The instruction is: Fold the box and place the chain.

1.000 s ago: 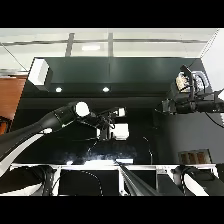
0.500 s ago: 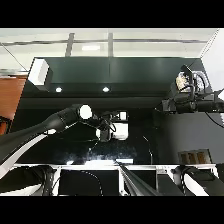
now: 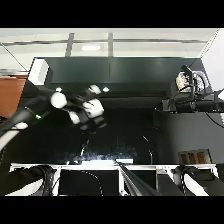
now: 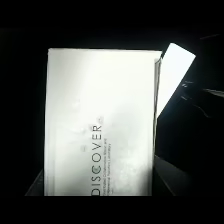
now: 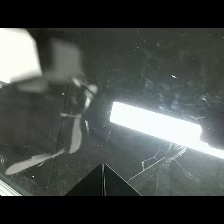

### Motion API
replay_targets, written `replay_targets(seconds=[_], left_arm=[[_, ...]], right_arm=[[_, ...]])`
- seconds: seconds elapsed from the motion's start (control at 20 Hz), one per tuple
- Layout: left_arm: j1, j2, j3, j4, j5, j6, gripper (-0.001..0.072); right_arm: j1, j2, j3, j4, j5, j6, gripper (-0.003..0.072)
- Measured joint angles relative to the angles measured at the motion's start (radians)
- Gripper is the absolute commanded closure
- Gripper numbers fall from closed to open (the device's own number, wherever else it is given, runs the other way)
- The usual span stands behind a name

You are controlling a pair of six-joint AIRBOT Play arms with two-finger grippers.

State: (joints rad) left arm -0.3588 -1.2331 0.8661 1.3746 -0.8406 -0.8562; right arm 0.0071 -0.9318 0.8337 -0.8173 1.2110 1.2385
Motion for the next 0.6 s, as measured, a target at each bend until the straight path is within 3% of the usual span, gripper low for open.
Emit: replay_targets(seconds=[0.2,0.35,0.6], left_arm=[[0.351,0.011,0.0,0.069,-0.017,-0.193,0.038],[0.557,0.0,0.005,0.087,-0.002,-0.268,0.038],[0.725,-0.084,0.091,0.09,0.077,-0.292,0.038]], right_arm=[[0.0,0.0,0.0,0.0,-0.001,0.0,0.0682],[0.0,0.0,0.0,0.0,-0.002,0.0,0.0683],[0.011,0.0,0.0,-0.002,-0.004,0.0,0.0682]])
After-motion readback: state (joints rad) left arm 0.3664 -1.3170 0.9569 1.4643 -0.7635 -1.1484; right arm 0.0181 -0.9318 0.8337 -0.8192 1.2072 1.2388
